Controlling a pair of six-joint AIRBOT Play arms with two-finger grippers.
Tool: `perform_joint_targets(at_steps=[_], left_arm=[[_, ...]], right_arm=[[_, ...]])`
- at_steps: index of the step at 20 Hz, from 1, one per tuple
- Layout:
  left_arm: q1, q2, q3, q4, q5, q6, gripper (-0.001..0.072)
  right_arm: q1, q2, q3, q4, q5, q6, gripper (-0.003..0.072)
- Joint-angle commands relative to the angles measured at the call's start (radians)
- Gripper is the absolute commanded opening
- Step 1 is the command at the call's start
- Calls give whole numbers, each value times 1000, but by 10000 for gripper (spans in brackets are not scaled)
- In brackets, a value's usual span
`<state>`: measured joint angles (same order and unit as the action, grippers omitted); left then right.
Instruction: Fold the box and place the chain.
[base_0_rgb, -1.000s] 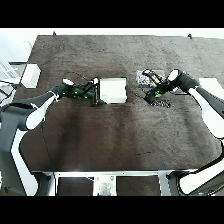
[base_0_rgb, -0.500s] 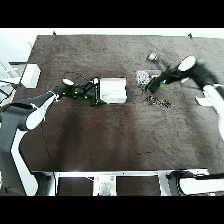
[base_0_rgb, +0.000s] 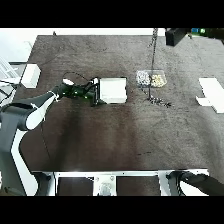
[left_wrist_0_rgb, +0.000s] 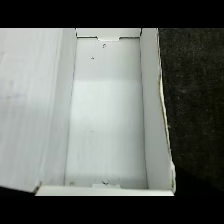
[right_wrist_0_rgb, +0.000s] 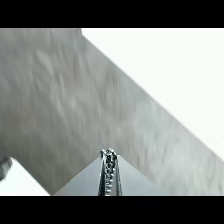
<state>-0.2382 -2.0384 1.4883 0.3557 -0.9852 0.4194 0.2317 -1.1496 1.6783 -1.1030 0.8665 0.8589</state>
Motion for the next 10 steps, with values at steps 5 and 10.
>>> perform_joint_targets(at_steps=[5,10], left_arm=[[0,0,0,0,0,0,289],[0,0,0,0,0,0,289]], right_arm=[[232,-43,49,3,-96,94,11],[263,-134,39,-21,-93,95,11]])
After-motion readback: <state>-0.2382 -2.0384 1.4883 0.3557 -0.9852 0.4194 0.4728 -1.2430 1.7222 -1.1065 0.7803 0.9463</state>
